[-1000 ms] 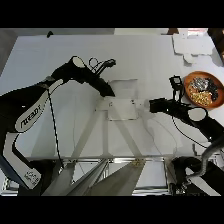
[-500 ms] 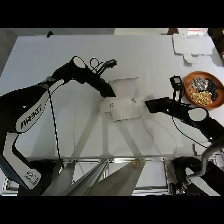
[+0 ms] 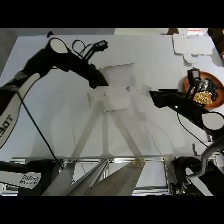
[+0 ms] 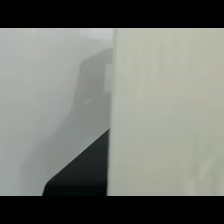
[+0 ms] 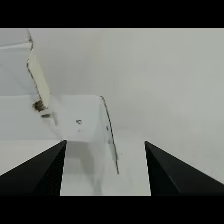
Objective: Fold the box and place the chain.
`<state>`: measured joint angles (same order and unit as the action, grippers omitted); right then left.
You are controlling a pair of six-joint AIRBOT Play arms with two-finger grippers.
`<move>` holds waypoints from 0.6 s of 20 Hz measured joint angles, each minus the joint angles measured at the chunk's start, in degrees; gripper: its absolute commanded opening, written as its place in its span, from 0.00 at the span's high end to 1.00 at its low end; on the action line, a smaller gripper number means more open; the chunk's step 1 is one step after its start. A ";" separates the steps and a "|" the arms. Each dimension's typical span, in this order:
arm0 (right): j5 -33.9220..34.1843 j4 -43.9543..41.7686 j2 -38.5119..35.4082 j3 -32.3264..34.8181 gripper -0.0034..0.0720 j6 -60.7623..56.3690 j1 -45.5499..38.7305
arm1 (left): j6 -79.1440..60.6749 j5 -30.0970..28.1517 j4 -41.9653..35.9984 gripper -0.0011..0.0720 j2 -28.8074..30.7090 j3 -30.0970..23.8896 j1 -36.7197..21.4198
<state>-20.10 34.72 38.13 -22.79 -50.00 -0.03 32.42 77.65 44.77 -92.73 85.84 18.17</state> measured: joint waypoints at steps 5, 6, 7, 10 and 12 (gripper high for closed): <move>2.34 0.00 -6.58 -0.02 0.26 -1.90 0.00 | -2.49 5.84 -2.75 0.99 8.28 -4.46 -1.05; 2.49 0.02 -7.45 -0.02 0.27 -2.12 0.00 | -3.87 5.86 -4.52 0.99 9.68 -6.40 -0.83; 2.71 0.07 -8.04 -0.02 0.27 -2.16 0.00 | -5.44 5.25 -6.03 0.98 11.08 -8.72 -0.46; 2.97 0.52 -9.09 -0.02 0.27 -2.36 0.00 | -8.94 0.20 -6.54 0.98 13.05 -14.82 1.18; 3.08 1.11 -9.38 -0.02 0.27 -2.49 0.00 | -10.29 -3.74 -4.96 0.98 12.87 -17.62 2.54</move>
